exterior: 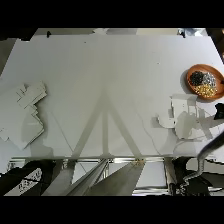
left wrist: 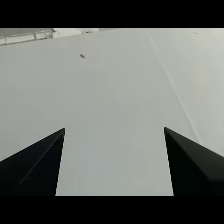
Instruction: Fold the box and place the chain.
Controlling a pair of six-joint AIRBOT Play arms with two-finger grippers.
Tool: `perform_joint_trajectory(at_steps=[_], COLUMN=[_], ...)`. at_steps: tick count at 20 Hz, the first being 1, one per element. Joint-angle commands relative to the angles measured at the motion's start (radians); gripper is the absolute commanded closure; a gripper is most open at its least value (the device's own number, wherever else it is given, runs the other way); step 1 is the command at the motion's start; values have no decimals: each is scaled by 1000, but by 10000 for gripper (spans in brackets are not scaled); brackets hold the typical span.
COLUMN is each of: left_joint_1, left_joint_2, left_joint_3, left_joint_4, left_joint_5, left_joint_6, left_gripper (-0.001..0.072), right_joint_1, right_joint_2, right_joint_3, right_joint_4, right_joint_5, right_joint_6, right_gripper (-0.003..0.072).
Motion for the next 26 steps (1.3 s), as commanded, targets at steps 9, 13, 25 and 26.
perform_joint_trajectory(at_steps=[9,13,25,26], left_joint_1=[0,0,0,0], left_joint_2=[0,0,0,0], left_joint_3=[1,1,1,1], left_joint_4=[0,0,0,0], left_joint_5=[0,0,0,0], left_joint_6=[0,0,0,0], left_gripper=[15,15,15,15], right_joint_1=[174,391,901,909], right_joint_2=[66,100,112,108], right_joint_3=[1,1,1,1], right_joint_4=[196,278,663,705], right_joint_5=[-4,-13,-448,-521], right_joint_6=[-80,-77,-63,-67], right_gripper=[676,676,676,676])
